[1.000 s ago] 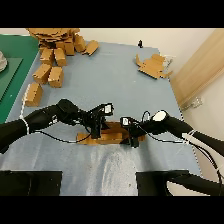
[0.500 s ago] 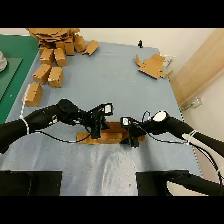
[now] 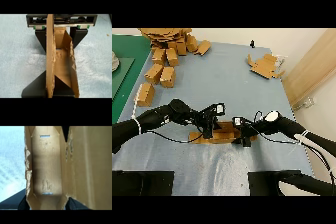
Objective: Fold the box.
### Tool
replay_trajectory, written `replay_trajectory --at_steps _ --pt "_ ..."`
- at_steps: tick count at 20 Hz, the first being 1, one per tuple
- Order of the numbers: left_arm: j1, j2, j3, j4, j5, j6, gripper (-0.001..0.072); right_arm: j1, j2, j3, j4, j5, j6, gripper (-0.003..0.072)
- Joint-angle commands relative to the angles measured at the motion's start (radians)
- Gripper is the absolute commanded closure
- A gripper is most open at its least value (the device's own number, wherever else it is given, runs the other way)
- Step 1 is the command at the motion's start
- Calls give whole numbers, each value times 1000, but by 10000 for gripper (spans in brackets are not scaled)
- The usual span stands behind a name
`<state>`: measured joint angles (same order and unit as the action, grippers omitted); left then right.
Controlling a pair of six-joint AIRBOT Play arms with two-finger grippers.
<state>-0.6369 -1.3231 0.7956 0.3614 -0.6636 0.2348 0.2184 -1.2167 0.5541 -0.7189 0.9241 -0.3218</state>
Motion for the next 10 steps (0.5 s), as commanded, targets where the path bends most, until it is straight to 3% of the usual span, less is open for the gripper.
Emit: replay_trajectory --at_steps 1,8,9,10 --pt "1 0 1 -39 0 1 699 0 1 -1 -4 2 0 192" --pt "1 1 1 -43 3 0 698 0 1 0 -4 2 0 192" --pt "1 1 1 -43 0 0 668 0 1 -1 -4 2 0 192" --pt "1 2 1 -43 1 0 377 0 1 -1 -4 2 0 192"
